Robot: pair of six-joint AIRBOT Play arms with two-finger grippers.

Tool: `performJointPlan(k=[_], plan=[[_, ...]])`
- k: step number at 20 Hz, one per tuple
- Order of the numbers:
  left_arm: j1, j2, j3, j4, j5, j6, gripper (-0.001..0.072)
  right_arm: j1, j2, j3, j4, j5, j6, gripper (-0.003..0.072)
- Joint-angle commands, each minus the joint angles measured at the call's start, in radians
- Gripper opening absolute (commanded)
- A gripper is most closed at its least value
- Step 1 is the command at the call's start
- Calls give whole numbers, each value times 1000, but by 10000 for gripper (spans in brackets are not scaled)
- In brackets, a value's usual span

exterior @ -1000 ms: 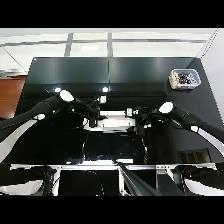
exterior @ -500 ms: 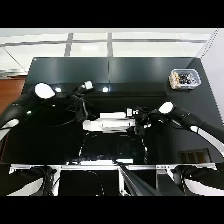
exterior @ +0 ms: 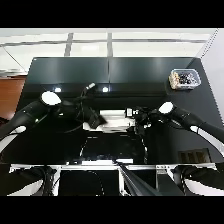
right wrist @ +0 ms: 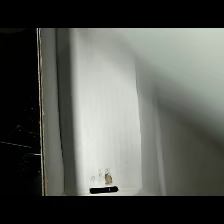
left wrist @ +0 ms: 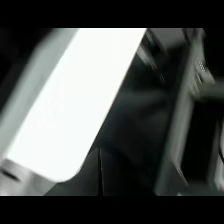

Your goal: Fold the box and place the chain.

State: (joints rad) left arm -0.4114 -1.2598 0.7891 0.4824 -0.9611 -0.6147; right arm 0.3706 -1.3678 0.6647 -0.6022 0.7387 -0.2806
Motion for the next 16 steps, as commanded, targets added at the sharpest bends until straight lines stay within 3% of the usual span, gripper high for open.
performJointPlan(k=[1,3,5,8,10,13,16], plan=[[-4,-74,35,-63,325,40,28,-1,-1,0,0,0,0,11],[8,-116,58,31,332,39,28,-1,-1,0,0,-1,0,11],[5,-163,62,95,257,39,28,-1,-1,0,0,-2,1,11],[3,-234,62,78,126,39,28,-1,-1,0,0,-6,4,11],[4,-249,63,79,121,40,28,-1,-1,0,3,-11,8,11],[55,-188,143,146,65,-12,26,-1,-1,0,3,-11,9,11],[139,-26,202,268,-37,-130,26,-1,-1,0,3,-11,9,11]])
